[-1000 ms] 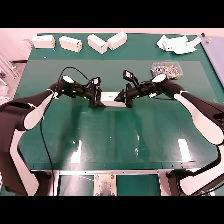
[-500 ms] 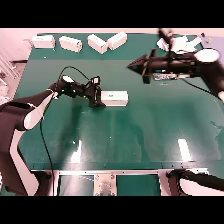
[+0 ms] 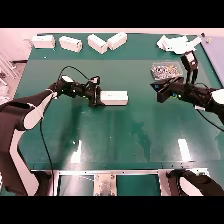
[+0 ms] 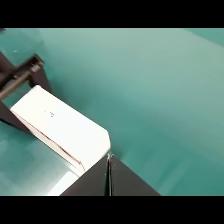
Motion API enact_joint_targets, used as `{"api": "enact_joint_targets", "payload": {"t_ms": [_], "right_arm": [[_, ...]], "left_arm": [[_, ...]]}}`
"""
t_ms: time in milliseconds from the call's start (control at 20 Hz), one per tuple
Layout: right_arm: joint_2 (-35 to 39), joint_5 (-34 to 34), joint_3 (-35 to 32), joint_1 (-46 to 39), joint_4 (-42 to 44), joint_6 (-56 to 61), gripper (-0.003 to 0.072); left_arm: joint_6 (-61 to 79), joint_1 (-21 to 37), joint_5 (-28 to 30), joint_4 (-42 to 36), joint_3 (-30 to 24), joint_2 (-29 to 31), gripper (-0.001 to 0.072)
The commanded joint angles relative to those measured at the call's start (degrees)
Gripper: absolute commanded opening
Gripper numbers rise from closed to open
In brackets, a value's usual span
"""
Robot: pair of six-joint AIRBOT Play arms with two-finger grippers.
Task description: Fold the box and place the chain.
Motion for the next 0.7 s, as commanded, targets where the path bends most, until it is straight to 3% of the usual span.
{"api": "enact_joint_targets", "payload": {"t_ms": [0, 250, 300, 350, 650], "right_arm": [[1.53, -1.57, -4.17, -1.38, -0.70, 1.20, 0.0004], [1.51, -1.57, -5.14, -1.36, -0.66, 1.20, 0.0003], [1.51, -1.55, -5.20, -1.36, -0.68, 1.20, 0.0003], [1.51, -1.60, -5.20, -1.38, -0.68, 1.18, 0.0003], [1.53, -1.60, -5.18, -1.38, -0.61, 1.22, 0.0004]], "left_arm": [[0.02, 0.00, 0.09, -1.40, 0.02, -0.02, 0.0526], [-0.48, 0.00, -0.50, -4.26, 0.02, -0.02, 0.0523], [-0.63, 0.00, -0.46, -5.27, 0.02, 0.04, 0.0313], [-0.26, 0.17, -0.50, -5.33, 0.04, 0.28, 0.0026], [-14.78, 3.21, 5.38, -5.38, -0.02, 6.86, 0.0013]]}}
